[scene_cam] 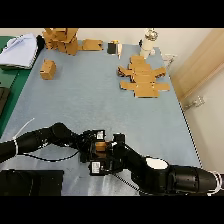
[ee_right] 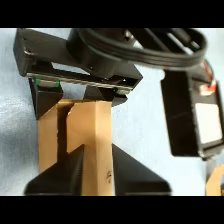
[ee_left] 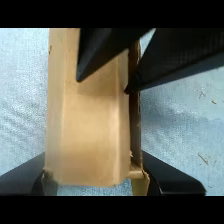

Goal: Fold the box.

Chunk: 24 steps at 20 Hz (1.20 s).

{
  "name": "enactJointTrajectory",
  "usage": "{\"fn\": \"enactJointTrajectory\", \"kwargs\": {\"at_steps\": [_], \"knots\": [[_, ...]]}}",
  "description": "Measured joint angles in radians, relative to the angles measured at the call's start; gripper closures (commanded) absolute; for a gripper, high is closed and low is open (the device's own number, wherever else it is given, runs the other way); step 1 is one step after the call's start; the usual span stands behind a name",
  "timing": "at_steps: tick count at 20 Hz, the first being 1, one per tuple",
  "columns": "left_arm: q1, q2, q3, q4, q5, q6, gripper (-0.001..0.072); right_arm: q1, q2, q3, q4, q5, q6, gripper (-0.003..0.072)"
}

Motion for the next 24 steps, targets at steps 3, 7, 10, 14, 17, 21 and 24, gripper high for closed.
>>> {"fn": "enactJointTrajectory", "kwargs": {"at_steps": [3, 7, 10, 14, 17, 21, 24], "knots": [[0.000, 0.000, 0.000, 0.000, 0.000, -0.001, 0.0292, 0.000, -0.024, 0.001, 0.037, 0.002, 0.000, 0.0537], [0.000, 0.000, 0.000, 0.000, 0.000, -0.002, 0.0292, 0.000, -0.056, 0.001, 0.071, 0.009, 0.000, 0.0521], [0.000, 0.000, 0.000, 0.000, 0.000, -0.001, 0.0292, 0.001, -0.056, 0.001, 0.082, 0.010, 0.000, 0.0521], [0.000, 0.000, 0.000, 0.000, 0.000, 0.000, 0.0292, 0.001, -0.006, 0.019, 0.089, -0.030, 0.000, 0.0270], [0.000, 0.000, 0.000, 0.000, 0.000, 0.000, 0.0292, 0.001, 0.052, 0.037, 0.095, -0.144, 0.023, 0.0316], [0.000, 0.000, 0.000, 0.000, 0.000, 0.000, 0.0292, 0.001, 0.131, 0.043, 0.176, -0.360, 0.267, 0.0683], [0.000, 0.000, 0.000, 0.000, 0.000, -0.001, 0.0292, 0.001, 0.161, 0.009, 0.365, -0.386, 0.556, 0.0684]]}}
